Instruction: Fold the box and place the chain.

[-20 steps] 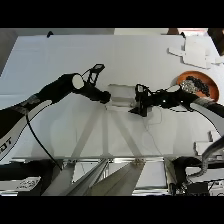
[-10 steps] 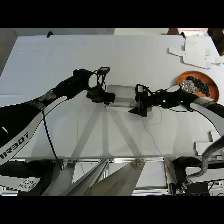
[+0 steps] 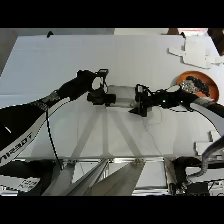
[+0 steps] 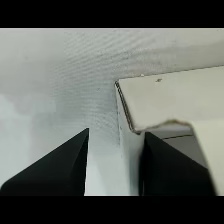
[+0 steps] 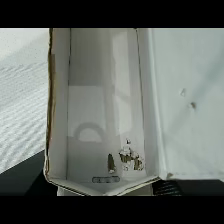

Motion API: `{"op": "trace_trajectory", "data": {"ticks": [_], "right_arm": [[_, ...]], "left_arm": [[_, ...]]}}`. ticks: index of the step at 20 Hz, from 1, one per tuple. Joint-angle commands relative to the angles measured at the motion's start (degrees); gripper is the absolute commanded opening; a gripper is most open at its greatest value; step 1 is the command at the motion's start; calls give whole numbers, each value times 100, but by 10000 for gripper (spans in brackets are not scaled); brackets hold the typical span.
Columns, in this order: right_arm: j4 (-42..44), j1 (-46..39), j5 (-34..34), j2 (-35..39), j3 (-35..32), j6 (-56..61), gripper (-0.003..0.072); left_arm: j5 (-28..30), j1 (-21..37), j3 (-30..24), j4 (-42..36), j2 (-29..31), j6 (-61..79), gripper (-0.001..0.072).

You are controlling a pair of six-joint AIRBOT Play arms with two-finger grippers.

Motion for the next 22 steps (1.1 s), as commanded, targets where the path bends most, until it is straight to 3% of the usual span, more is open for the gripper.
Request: {"op": "trace_trajectory", "data": {"ticks": [1,2,4,5,8,9,14,15,17,18,22], "right_arm": [[7,0,2,-2,4,2,503],[7,0,2,-2,2,2,503],[7,0,2,-2,4,2,503],[7,0,2,-2,4,2,503],[7,0,2,-2,2,2,503],[7,0,2,-2,4,2,503],[7,0,2,-2,4,2,503],[7,0,2,-2,4,2,503],[7,0,2,-2,2,2,503],[7,0,2,-2,4,2,503],[4,0,2,-2,4,2,503]], "left_arm": [[160,-122,68,66,-4,-238,330],[181,-142,136,136,-4,-240,313],[181,-142,232,225,-4,-240,198],[188,-142,243,229,-7,-240,189],[79,-144,243,192,-94,-234,17],[61,-144,243,160,-133,-219,3],[166,-125,247,120,-164,-219,12],[151,-105,247,107,-155,-219,51],[116,-33,247,24,-94,-219,255],[116,17,245,-26,-37,-216,300],[50,151,245,-72,328,-160,301]]}}
